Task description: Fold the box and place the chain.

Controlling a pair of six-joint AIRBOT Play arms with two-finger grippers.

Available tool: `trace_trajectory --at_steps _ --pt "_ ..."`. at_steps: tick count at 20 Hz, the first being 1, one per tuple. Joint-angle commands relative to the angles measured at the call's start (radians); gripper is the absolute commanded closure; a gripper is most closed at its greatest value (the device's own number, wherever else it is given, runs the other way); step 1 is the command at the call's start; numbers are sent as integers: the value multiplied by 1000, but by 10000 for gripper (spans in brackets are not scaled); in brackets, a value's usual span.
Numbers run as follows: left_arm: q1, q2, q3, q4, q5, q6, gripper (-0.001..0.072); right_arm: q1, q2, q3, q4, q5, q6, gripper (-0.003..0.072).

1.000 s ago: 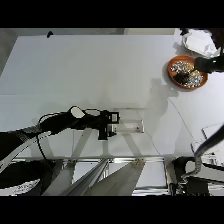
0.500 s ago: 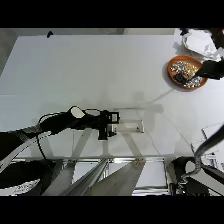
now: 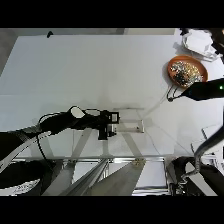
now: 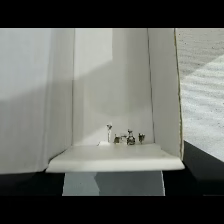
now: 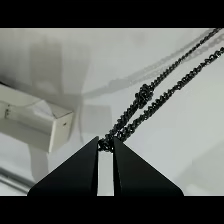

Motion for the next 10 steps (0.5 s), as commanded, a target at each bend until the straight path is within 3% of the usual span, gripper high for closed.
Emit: trace_trajectory --at_steps 1,6,10 --pt "0 0 0 0 0 0 437 10 100 -101 21 -10 12 664" --pt "0 0 0 0 0 0 437 12 208 -252 170 -14 0 664" --pt "0 0 0 0 0 0 437 120 235 -357 186 -35 -2 664"
